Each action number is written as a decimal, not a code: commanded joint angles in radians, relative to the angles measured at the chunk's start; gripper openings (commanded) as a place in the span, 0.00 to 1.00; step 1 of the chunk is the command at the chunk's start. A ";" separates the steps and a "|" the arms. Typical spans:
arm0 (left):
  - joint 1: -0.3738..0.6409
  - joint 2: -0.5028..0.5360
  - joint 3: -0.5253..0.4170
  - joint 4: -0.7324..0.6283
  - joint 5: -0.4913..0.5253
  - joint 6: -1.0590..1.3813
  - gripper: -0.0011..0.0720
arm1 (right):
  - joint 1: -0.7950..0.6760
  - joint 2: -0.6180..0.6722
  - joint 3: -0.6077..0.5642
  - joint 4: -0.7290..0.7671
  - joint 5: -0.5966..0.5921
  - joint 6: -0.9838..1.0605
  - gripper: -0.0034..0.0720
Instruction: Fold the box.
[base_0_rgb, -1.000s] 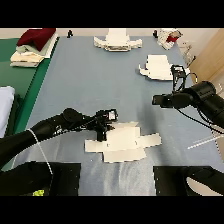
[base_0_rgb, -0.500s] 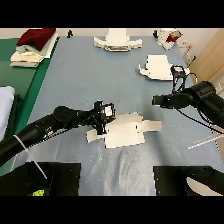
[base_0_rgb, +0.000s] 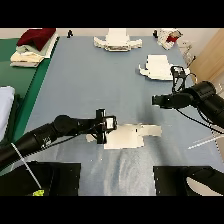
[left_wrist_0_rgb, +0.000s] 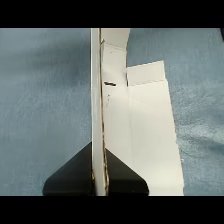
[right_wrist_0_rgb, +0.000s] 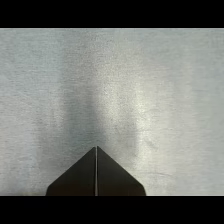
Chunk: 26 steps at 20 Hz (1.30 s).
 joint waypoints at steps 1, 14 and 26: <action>-0.103 0.033 -0.063 0.005 0.175 0.002 0.03 | 0.000 -0.001 0.001 0.005 0.000 0.000 0.05; -0.098 -0.006 -0.052 -0.025 0.090 -0.035 0.03 | 0.000 -0.001 0.001 0.020 0.003 0.000 0.05; 0.235 -0.239 0.170 -0.017 -0.419 -0.061 0.03 | 0.000 -0.001 0.001 0.042 0.004 0.000 0.05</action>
